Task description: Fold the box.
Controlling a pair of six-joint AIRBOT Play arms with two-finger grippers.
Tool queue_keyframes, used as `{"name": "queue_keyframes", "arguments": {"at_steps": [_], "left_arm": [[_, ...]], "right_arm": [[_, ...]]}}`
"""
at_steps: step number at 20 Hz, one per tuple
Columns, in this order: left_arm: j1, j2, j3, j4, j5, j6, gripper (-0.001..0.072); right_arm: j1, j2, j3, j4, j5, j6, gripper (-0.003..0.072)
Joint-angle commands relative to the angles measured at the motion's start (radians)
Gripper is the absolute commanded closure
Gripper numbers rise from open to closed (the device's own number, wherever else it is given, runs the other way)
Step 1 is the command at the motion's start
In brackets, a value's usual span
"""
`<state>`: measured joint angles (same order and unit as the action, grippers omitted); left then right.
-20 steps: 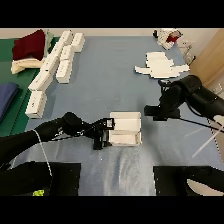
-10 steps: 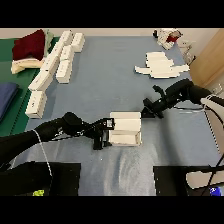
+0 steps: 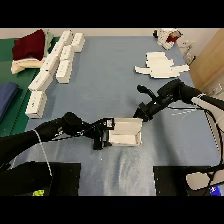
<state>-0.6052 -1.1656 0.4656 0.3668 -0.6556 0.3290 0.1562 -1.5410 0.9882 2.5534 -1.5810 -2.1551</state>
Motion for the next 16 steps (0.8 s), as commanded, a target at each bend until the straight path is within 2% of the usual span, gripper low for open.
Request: {"name": "queue_keyframes", "arguments": {"at_steps": [1, 3, 7, 12, 16], "left_arm": [[0.000, 0.000, 0.000, 0.000, 0.000, 0.000, 0.0264], [0.000, 0.000, 0.000, 0.000, 0.000, 0.000, 0.0264], [0.000, 0.000, 0.000, 0.000, 0.000, 0.000, 0.0265], [0.000, 0.000, 0.000, 0.000, 0.000, 0.000, 0.0265], [0.000, 0.000, 0.000, 0.000, 0.000, 0.000, 0.0265]], "right_arm": [[0.078, 0.093, 0.001, -0.152, 0.065, -0.045, 0.0684], [0.137, 0.178, -0.019, -0.221, 0.148, -0.045, 0.0684], [0.284, 0.354, -0.124, -0.275, 0.410, -0.093, 0.0684], [0.466, 0.555, -0.329, -0.362, 0.758, -0.098, 0.0684], [0.586, 0.677, -0.488, -0.369, 0.972, -0.098, 0.0684]]}}
